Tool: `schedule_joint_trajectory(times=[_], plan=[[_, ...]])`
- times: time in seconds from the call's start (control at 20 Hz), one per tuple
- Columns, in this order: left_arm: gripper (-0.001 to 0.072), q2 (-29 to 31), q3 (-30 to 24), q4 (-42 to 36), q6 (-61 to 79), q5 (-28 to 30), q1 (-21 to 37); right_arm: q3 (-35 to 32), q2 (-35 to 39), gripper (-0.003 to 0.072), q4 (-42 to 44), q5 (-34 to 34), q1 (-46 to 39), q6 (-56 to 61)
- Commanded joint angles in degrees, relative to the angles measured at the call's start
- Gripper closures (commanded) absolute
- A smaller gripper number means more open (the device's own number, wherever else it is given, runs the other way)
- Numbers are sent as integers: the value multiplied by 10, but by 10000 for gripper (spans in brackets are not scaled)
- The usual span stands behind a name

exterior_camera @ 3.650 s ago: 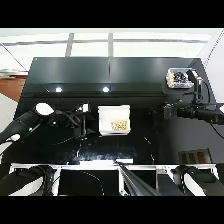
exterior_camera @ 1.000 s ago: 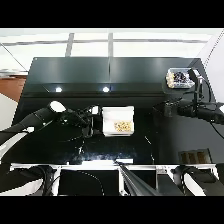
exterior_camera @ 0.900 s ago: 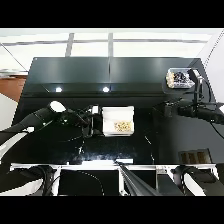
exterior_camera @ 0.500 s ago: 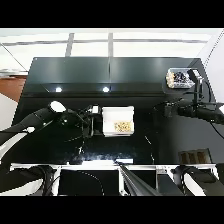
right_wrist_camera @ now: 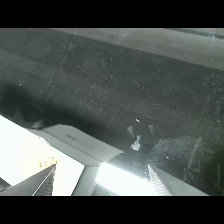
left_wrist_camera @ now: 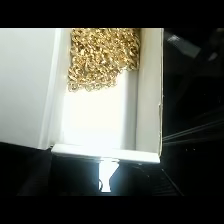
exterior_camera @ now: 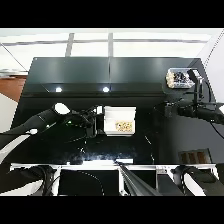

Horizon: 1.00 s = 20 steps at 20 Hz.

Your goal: Fold the box and place the chain.

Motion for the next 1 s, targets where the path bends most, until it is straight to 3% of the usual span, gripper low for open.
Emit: schedule_joint_trajectory(times=[0.0,0.35,0.8,0.9,0.95], plan=[[5,0,1,-14,-1,18,0,0,0,-14,0,1,0,0],[6,0,2,-14,43,-33,-3,0,0,-14,0,3,0,0],[13,-1,2,-14,42,-21,-4,0,0,-14,0,3,0,0],[56,-1,2,-13,42,-19,-5,0,0,-14,0,3,0,0],[167,-1,2,-13,42,-19,-5,0,0,-14,0,4,1,0]])
